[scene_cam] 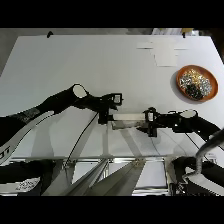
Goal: Fold the box and place the chain.
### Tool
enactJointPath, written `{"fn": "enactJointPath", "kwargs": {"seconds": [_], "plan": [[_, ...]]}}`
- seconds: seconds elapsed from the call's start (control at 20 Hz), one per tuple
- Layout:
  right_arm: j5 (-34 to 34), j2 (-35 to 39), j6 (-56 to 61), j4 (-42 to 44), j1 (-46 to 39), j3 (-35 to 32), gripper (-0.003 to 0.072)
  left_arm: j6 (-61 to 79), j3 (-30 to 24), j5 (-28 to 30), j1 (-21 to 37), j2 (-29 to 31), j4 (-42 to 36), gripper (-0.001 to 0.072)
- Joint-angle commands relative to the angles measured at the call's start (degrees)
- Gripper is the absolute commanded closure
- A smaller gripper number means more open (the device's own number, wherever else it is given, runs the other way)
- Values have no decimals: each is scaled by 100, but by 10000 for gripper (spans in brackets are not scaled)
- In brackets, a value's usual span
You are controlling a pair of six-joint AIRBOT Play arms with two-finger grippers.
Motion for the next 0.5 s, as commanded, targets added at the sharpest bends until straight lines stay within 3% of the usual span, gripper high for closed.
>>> {"fn": "enactJointPath", "kwargs": {"seconds": [0.0,0.25,0.45], "plan": [[-9,4,17,11,-4,2,210,-232,4,11,4,192,455,71],[-9,4,17,11,-4,2,210,-1255,4,-57,2,592,1329,65],[-9,4,17,13,-4,2,210,-1801,4,-348,2,1320,1930,82]]}}
